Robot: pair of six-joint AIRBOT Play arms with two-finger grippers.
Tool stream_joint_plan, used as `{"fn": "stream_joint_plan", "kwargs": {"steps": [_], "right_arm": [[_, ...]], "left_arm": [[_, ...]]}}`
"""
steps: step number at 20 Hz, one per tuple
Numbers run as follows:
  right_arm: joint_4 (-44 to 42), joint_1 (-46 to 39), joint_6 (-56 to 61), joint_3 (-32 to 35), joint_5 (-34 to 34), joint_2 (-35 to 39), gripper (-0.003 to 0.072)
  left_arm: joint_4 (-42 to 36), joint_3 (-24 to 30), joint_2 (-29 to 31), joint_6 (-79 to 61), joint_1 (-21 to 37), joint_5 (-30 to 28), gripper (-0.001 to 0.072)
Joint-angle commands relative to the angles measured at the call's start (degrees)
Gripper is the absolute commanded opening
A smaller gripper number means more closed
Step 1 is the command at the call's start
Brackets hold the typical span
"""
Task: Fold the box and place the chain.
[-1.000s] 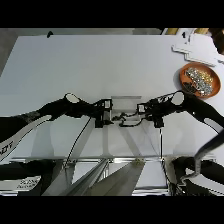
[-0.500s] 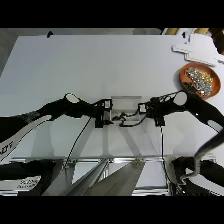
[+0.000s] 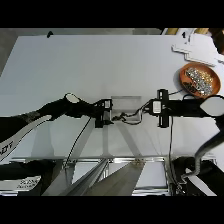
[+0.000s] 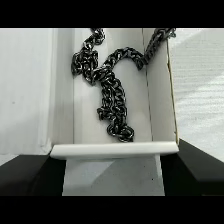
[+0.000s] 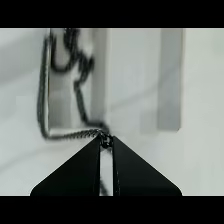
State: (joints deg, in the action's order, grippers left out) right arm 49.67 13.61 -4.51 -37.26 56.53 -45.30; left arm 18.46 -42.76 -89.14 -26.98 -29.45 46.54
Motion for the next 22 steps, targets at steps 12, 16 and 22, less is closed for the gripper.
{"fn": "stream_joint_plan", "kwargs": {"steps": [12,16,22], "right_arm": [[-31.67,0.0,0.13,-0.07,-7.28,4.85,0.002],[-31.45,0.0,0.17,-0.07,-8.41,4.68,0.002],[-24.7,0.02,0.22,0.0,-1.4,0.66,0.0021]], "left_arm": [[0.02,0.02,0.04,0.0,-0.04,0.02,0.0009],[0.02,0.02,0.04,0.0,-0.04,0.0,0.0009],[0.02,0.02,0.04,0.0,-0.04,0.0,0.0009]]}}
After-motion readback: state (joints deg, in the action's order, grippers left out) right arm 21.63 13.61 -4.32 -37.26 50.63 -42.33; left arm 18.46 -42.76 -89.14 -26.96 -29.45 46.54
